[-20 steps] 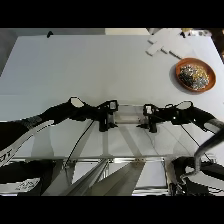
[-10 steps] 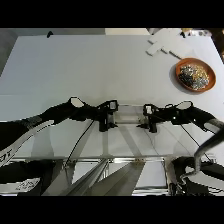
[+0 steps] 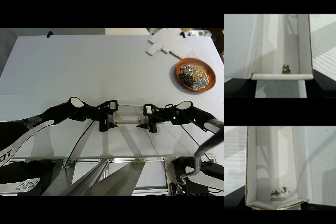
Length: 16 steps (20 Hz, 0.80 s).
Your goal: Fold the box and place the chain.
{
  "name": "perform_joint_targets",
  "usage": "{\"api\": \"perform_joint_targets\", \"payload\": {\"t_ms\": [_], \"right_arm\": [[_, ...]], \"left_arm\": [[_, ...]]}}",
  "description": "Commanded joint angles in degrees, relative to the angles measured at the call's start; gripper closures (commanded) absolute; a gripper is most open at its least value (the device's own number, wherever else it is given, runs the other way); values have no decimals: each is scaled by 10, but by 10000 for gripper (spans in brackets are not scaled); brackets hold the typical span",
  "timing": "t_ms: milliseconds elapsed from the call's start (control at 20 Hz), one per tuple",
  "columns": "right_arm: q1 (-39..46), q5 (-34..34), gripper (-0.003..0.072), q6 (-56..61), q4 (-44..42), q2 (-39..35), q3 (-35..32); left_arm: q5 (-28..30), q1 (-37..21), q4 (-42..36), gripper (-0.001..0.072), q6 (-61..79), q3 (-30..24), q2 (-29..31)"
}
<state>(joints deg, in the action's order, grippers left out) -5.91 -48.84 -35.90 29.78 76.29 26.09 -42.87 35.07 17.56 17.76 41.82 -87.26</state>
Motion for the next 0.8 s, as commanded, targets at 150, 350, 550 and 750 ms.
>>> {"api": "perform_joint_targets", "payload": {"t_ms": [150, 350, 550, 750], "right_arm": [[-1, -12, 392, 0, -29, 0, 0], [-1, -13, 392, 0, -28, 0, 0], [0, -14, 61, 1, 6, -2, 0], [0, -14, -13, 43, 57, -35, 0]], "left_arm": [[0, 0, 0, 480, 0, 0, 0], [0, 0, 0, 480, 0, 0, 0], [0, 0, 0, 480, 0, 0, 0], [0, 0, 0, 480, 0, 0, 0]]}}
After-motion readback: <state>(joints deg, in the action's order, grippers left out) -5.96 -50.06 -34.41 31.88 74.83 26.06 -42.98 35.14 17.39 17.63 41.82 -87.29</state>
